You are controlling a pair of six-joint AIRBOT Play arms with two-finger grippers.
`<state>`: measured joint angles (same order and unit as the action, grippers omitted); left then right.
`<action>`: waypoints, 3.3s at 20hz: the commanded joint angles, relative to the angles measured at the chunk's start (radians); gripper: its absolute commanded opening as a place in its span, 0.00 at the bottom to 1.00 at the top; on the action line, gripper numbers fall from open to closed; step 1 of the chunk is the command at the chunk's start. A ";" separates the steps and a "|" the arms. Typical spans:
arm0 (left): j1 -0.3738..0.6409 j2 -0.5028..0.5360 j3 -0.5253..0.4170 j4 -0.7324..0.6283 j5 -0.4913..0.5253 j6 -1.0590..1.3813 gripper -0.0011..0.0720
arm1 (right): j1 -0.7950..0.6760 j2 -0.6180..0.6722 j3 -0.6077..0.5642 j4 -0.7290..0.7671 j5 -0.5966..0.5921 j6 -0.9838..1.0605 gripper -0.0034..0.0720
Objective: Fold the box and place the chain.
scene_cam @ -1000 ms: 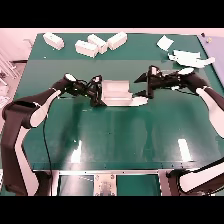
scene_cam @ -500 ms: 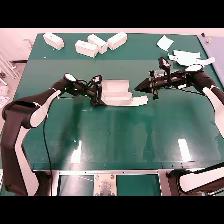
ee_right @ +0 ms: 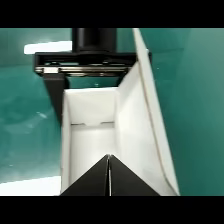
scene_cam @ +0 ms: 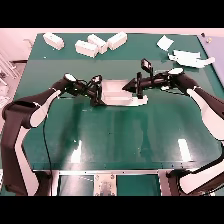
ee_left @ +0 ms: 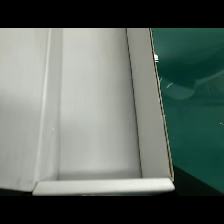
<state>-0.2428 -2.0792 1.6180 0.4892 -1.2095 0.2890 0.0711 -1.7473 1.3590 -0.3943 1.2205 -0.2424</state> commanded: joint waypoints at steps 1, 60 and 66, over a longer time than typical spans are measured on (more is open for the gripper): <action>0.000 0.000 0.000 0.004 0.002 0.000 0.58 | 0.011 -0.015 0.019 0.032 -0.076 -0.025 0.05; 0.000 0.000 0.000 0.004 0.022 0.000 0.58 | -0.005 0.136 -0.245 -0.278 -0.272 -0.085 0.87; 0.000 0.000 0.000 0.004 0.022 0.000 0.58 | -0.003 0.129 -0.244 -0.261 -0.318 -0.130 0.83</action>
<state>-0.2428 -2.0789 1.6180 0.4931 -1.1881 0.2886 0.0650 -1.6142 1.1141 -0.6662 0.9363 -0.3458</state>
